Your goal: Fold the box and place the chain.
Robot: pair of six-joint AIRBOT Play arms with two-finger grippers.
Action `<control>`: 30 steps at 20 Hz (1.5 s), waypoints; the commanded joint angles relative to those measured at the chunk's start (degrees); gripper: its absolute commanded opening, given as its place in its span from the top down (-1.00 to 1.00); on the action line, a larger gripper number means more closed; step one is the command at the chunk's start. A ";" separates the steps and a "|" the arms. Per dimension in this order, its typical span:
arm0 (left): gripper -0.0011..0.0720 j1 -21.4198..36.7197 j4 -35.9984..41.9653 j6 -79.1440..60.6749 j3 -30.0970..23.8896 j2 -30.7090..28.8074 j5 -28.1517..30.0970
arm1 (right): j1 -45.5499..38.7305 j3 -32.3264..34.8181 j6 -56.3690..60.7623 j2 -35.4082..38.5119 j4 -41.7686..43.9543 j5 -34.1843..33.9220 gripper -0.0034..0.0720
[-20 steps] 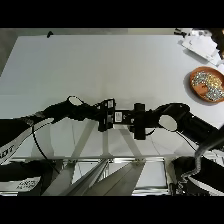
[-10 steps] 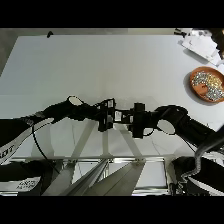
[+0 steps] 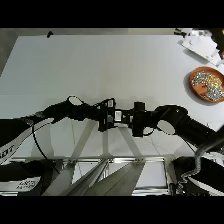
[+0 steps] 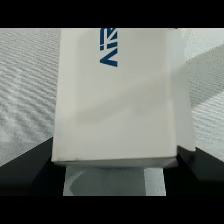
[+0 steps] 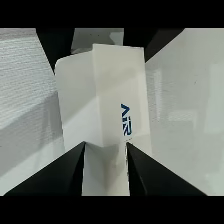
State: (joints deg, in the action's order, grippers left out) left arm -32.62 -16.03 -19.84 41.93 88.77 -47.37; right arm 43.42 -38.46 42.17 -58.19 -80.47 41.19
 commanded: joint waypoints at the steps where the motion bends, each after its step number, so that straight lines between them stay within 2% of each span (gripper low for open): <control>1: 0.23 0.02 -0.07 -0.09 0.00 0.02 0.00 | 0.02 -0.07 0.04 0.98 -0.39 -0.55 0.31; 6: 0.23 0.02 -0.07 -0.11 0.00 0.02 -0.02 | 0.02 -0.11 0.15 2.19 -0.81 -2.78 0.33; 9: 0.23 0.02 -0.07 -0.09 0.00 0.02 -0.02 | 0.02 -0.11 4.76 0.68 -3.23 -4.59 0.33; 16: 0.23 0.02 -0.07 -0.09 0.00 0.02 0.00 | 0.02 -0.09 5.92 -2.36 -3.32 -3.58 0.33; 22: 0.23 0.02 -0.07 -0.11 0.00 0.02 0.00 | 0.48 0.55 7.52 -2.29 -3.15 3.98 0.33; 26: 0.23 0.02 -0.07 -0.09 0.00 0.02 0.00 | 1.64 1.20 7.54 -2.27 -3.13 1.75 0.31; 28: 0.23 0.02 -0.07 -0.11 0.00 0.02 0.00 | 1.62 1.20 7.80 -2.27 -3.08 -0.39 0.21; 29: 0.23 0.02 -0.07 -0.11 0.00 0.02 -0.02 | 1.62 1.18 8.59 -2.19 -3.23 -1.33 0.05; 30: 0.23 0.02 -0.07 -0.11 0.00 0.02 0.00 | 1.46 1.18 9.07 -1.81 -3.50 -2.54 -0.01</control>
State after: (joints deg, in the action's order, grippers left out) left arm -32.62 -16.27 -20.10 41.95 88.79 -47.53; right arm 44.82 -37.32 50.02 -60.31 -83.68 41.76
